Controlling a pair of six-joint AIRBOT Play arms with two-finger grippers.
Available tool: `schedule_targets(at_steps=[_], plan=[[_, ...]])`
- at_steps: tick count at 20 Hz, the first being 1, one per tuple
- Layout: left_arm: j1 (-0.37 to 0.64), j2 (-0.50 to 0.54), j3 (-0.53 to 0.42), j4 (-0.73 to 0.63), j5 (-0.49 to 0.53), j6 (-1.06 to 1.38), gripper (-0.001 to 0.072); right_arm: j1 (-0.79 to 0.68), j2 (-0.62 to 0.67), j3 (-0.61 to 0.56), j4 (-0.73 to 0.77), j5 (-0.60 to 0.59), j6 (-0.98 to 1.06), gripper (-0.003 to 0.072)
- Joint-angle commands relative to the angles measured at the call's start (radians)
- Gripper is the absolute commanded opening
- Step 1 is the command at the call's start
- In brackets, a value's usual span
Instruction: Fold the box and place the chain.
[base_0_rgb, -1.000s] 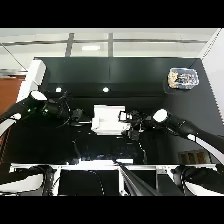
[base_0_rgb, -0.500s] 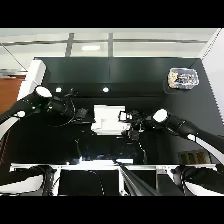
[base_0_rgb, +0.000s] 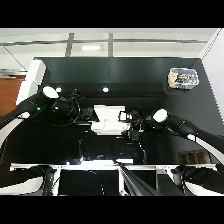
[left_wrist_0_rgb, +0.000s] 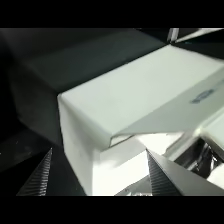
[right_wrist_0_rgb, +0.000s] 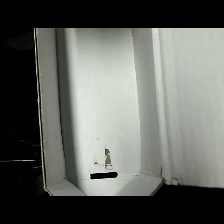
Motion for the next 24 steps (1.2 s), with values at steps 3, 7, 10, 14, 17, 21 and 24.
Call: schedule_targets(at_steps=[3, 7, 10, 14, 17, 21, 24], plan=[[-0.069, 0.002, 0.049, 0.093, 0.017, -0.111, 0.0651, 0.000, 0.000, 0.000, 0.000, 0.000, 0.001, 0.0078], [-0.114, 0.002, 0.084, 0.105, 0.016, -0.144, 0.0547, 0.000, 0.000, 0.000, 0.000, 0.000, 0.001, 0.0078], [-0.153, 0.002, 0.100, 0.187, 0.018, -0.241, 0.0547, 0.000, 0.000, 0.000, 0.000, 0.000, 0.001, 0.0078], [-0.210, 0.000, 0.108, 0.320, 0.044, -0.361, 0.0547, 0.000, 0.000, 0.000, 0.000, 0.000, 0.001, 0.0078], [-0.251, -0.001, 0.108, 0.388, 0.087, -0.425, 0.0547, 0.000, 0.000, 0.000, 0.000, 0.000, 0.001, 0.0078], [-0.294, -0.003, 0.108, 0.528, 0.113, -0.583, 0.0547, 0.000, 0.000, 0.000, 0.000, 0.000, 0.001, 0.0078], [-0.344, -0.010, 0.127, 0.640, 0.078, -0.694, 0.0547, 0.000, 0.000, 0.000, 0.000, 0.000, 0.001, 0.0078]])
